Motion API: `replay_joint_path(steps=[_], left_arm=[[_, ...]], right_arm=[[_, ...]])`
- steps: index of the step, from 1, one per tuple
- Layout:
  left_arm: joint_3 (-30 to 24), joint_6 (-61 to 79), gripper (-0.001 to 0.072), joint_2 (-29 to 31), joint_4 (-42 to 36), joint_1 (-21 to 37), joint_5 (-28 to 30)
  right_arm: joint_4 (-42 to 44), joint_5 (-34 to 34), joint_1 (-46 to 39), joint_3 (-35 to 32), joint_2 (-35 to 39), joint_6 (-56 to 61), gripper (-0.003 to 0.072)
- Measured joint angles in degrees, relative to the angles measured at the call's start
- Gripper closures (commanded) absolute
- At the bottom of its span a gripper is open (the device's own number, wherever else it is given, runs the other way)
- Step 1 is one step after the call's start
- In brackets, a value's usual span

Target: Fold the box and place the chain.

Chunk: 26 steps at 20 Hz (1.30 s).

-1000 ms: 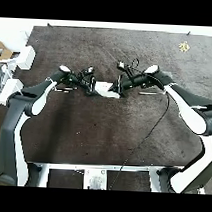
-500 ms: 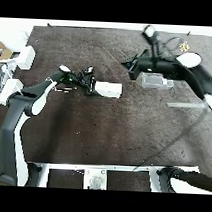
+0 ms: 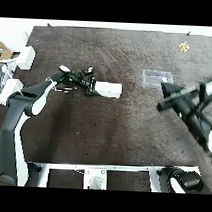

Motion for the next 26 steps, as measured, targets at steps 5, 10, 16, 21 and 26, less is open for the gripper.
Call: replay_joint_path(steps=[5, 10, 16, 21, 26], left_arm=[[0.00, 0.00, 0.0359, 0.00, 0.00, 0.00, 0.00], [0.00, -0.11, 0.0685, 0.00, 0.00, 0.00, 0.00], [-0.04, -5.51, 0.0697, 2.25, -0.81, 0.46, 0.44], [-0.04, -14.62, 0.0698, 12.15, -1.36, 3.19, 6.25], [-0.02, -35.76, 0.0701, 24.33, 5.60, 9.51, 25.29]], right_arm=[[-0.04, -3.48, 0.00, -15.32, 17.20, 1.22, 0.0682], [-0.22, -4.55, 0.00, -20.33, 22.10, 1.53, 0.0682], [-0.22, -5.81, 0.00, -21.40, 23.10, 1.57, 0.0682], [-0.22, -6.75, 0.00, -21.53, 23.28, 1.57, 0.0682], [-0.17, -8.09, 0.00, -21.53, 23.30, 1.60, 0.0682]])
